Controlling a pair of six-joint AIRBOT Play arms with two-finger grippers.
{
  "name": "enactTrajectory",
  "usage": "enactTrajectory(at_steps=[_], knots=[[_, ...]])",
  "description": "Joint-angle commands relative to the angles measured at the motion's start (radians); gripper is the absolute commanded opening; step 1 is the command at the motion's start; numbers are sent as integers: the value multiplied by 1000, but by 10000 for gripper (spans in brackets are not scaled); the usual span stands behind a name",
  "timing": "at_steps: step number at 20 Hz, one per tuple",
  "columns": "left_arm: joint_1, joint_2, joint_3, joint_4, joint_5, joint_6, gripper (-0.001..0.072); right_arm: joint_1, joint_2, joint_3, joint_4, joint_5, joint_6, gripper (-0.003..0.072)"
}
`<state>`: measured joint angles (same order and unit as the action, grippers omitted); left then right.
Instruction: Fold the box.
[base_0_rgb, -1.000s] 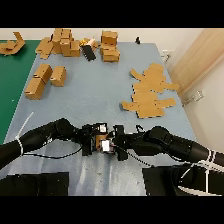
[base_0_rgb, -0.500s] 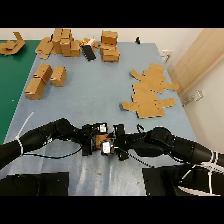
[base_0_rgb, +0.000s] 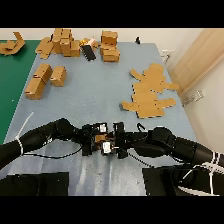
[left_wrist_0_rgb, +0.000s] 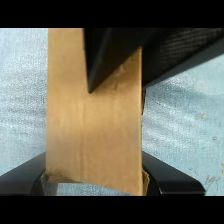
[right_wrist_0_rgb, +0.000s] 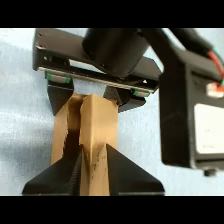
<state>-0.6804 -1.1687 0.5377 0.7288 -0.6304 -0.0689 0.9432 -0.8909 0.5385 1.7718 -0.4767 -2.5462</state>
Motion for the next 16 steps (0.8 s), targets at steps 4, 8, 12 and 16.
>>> enactTrajectory(at_steps=[4, 8, 12, 16], knots=[[0, 1, 0, 0, 0, 0, 416, 0, -27, 0, 17, -11, 8, 223], [1, 1, 0, 0, 0, 0, 416, 22, -48, 0, 35, -14, 8, 223], [1, 1, 0, 0, 1, 0, 416, 31, -53, 0, 43, -39, 8, 226], [1, 1, 0, 0, 0, 0, 416, 31, -53, 0, 43, -40, 9, 244]])
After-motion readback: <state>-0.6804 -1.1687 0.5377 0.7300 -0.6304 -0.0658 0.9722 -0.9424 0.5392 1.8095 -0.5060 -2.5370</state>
